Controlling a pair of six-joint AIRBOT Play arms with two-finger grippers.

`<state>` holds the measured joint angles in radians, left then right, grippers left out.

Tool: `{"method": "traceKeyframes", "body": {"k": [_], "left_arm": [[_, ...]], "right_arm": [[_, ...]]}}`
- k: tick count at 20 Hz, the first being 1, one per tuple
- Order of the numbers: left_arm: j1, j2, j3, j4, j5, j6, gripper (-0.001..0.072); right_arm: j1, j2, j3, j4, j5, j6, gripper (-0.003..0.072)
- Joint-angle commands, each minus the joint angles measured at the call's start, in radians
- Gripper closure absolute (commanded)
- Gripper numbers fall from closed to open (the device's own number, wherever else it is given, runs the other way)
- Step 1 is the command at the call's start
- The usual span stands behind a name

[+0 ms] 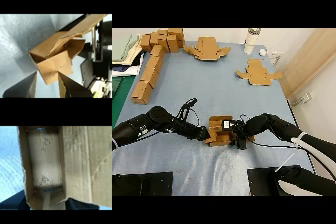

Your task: Fold the box.

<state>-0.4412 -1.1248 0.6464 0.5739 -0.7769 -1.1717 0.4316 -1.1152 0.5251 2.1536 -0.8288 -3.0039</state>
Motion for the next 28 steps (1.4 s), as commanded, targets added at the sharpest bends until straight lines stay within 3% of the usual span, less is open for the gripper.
{"method": "traceKeyframes", "body": {"k": [1, 5, 12, 23, 28], "left_arm": [[-0.01, -0.007, 0.0, -0.043, 0.047, -0.006, 0.028], [-0.04, -0.016, 0.003, 0.061, 0.079, -0.161, 0.0272], [-0.211, -0.016, 0.129, 0.57, 0.081, -0.729, 0.0272], [-0.383, -0.159, 0.281, 0.753, -0.06, -1.104, 0.0272], [-0.409, -0.238, 0.397, 0.822, -0.196, -1.183, 0.0272]], "right_arm": [[0.001, 0.001, -0.001, 0.0, 0.0, 0.0, 0.0179], [0.001, 0.001, -0.001, 0.0, 0.0, 0.0, 0.0179], [0.001, 0.001, -0.001, 0.0, 0.0, 0.0, 0.0179], [0.001, 0.001, -0.001, 0.0, 0.0, 0.0, 0.0179], [0.0, 0.001, -0.001, 0.0, 0.0, 0.0, 0.0179]]}}
